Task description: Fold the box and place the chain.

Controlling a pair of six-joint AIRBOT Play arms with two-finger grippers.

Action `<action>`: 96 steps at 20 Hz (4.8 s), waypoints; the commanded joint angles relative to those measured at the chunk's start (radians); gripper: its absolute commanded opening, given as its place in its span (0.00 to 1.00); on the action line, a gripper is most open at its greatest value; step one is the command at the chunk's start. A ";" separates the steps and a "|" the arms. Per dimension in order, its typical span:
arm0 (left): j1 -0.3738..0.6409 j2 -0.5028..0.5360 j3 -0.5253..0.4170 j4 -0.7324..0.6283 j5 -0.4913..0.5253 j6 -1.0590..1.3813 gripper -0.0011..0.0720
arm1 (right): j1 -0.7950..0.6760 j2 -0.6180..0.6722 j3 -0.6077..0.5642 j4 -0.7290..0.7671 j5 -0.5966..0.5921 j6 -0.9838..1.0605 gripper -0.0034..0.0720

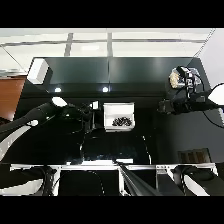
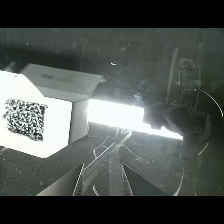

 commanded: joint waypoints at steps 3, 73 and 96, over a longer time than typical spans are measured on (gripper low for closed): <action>-0.010 -0.002 0.001 0.006 0.003 -0.058 1.00 | 0.001 0.000 0.000 0.000 -0.006 0.000 0.42; -0.072 -0.003 0.000 -0.027 0.037 -0.107 0.57 | 0.238 -0.369 0.043 0.311 -0.070 -1.139 0.47; -0.072 -0.003 0.000 -0.027 0.031 -0.107 0.57 | 0.162 -0.254 0.039 0.280 0.163 -0.743 0.35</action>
